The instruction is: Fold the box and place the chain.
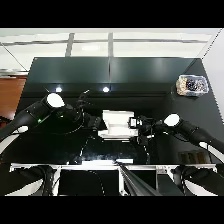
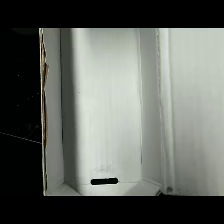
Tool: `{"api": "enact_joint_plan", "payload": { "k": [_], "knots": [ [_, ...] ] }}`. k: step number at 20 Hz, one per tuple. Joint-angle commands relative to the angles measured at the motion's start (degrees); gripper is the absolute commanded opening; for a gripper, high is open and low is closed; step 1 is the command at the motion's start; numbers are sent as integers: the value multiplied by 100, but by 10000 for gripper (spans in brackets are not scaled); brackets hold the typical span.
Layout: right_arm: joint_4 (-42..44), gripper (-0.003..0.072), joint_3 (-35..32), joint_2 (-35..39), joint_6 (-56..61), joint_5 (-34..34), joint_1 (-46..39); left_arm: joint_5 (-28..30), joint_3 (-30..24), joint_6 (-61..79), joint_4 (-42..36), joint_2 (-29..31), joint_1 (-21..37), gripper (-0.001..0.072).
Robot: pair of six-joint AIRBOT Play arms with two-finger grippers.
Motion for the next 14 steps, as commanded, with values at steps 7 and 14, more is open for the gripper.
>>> {"api": "enact_joint_plan", "payload": {
  "k": [7, 14],
  "knots": [
    [2, 98, 0, 2, 0, 0, 2, 168, 52, -413, 201, -2, -175, 442],
    [2, 98, 0, 2, 0, 0, 2, 396, 52, -997, 898, -2, -616, 442]
  ]
}}
